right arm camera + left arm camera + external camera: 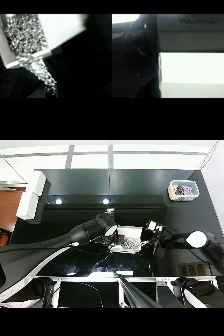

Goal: Fold the box and place the chain.

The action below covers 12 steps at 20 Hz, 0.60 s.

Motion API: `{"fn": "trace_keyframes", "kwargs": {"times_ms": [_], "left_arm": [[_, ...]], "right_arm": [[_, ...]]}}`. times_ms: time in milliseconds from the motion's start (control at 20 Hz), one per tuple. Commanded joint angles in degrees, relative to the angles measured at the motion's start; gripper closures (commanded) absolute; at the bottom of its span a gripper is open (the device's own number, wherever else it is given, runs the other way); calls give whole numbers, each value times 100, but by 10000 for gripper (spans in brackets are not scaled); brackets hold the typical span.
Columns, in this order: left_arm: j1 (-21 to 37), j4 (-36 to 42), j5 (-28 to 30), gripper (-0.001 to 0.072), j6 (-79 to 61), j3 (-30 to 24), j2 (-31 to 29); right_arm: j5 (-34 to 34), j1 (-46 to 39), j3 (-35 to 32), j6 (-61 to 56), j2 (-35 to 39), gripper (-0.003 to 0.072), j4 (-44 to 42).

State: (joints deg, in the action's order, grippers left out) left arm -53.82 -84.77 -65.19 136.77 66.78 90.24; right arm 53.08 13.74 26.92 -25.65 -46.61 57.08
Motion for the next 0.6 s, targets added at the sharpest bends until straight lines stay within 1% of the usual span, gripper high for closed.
{"fn": "trace_keyframes", "kwargs": {"times_ms": [0,50,100,150,200,250,350,450,500,550], "left_arm": [[0,0,-4,682,0,-2,-2],[0,0,-4,682,0,-2,-2],[0,0,-2,682,0,-2,-2],[0,0,-2,682,0,-2,-2],[0,2,-2,682,0,-2,-2],[0,0,0,682,0,-2,-2],[0,-2,72,683,0,-2,-2],[0,-2,85,683,0,-2,-2],[0,-2,87,683,0,-2,-2],[0,-2,94,682,0,-2,-2]], "right_arm": [[1163,-195,861,-1250,452,672,20],[1257,-195,1082,-1467,498,672,-435],[1255,-195,1222,-1602,496,672,-1069],[1128,-184,1220,-1604,492,672,-1937],[984,-96,1211,-1604,452,672,-2378],[820,46,1211,-1679,372,671,-2415],[584,269,1209,-2133,129,668,-2076],[586,385,1185,-2396,-116,664,-1998],[599,426,1163,-2457,-184,524,-1993],[621,431,1154,-2533,-205,269,-1923]]}}
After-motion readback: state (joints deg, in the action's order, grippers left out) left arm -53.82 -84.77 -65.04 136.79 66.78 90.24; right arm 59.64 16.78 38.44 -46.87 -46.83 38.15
